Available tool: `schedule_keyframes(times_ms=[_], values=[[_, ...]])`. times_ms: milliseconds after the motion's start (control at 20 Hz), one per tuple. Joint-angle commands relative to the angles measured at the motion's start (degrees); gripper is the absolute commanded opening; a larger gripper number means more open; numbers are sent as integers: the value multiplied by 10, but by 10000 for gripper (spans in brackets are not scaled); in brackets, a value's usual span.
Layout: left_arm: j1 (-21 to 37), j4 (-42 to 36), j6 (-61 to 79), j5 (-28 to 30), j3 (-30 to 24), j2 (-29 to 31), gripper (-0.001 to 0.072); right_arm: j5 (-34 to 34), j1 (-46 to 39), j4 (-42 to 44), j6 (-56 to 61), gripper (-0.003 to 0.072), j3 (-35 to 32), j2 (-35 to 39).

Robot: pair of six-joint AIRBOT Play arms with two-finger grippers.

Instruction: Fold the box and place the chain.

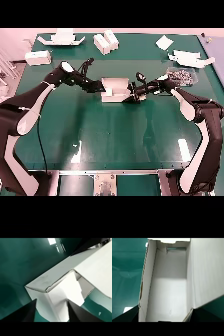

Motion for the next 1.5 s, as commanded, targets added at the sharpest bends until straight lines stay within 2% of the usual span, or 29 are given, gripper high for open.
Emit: schedule_keyframes(times_ms=[0,350,600,950,1250,1450], values=[[-8,-11,-10,-1,-2,0,488,0,0,1,1,474,0,0],[-11,-9,-47,-17,-1,0,488,-1,0,1,1,475,0,0],[-11,30,-136,-14,-1,0,488,-1,0,1,1,474,0,0],[-16,38,-161,-29,13,0,488,-1,0,1,1,474,0,0],[-48,87,-181,-13,13,0,488,0,0,1,1,475,0,0],[-48,101,-192,-8,14,0,488,-1,0,1,1,475,0,0]])
